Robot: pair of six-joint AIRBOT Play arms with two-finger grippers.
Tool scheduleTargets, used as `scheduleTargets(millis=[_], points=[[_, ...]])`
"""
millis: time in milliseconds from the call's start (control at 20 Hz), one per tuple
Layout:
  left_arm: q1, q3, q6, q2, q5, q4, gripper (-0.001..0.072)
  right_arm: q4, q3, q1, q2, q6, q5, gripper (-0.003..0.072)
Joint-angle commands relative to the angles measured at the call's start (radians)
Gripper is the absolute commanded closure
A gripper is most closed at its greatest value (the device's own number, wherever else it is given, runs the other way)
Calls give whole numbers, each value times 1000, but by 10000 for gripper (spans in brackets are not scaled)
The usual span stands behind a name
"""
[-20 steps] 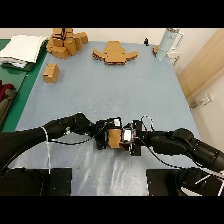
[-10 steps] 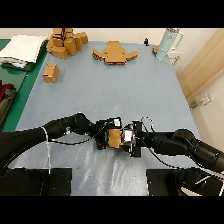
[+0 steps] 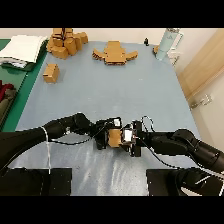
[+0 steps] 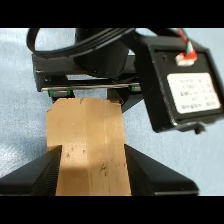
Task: Fold the box.
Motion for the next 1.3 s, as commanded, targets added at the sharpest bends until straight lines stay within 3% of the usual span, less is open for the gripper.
scheduleTargets(millis=[0,300,350,450,800,1250], points=[[-1,0,0,-1,1,0,344,-2,0,0,0,0,-2,78],[-1,0,0,-1,-2,0,342,-2,0,0,0,0,-3,77],[-1,0,0,-1,-3,0,311,-2,0,0,0,1,-3,78],[-1,0,0,-1,-2,0,5,-2,0,0,0,1,-3,77],[-1,0,0,-1,-11,5,6,-2,0,0,0,1,-8,78],[0,0,0,-1,-36,108,7,-2,0,0,0,1,-15,78]])
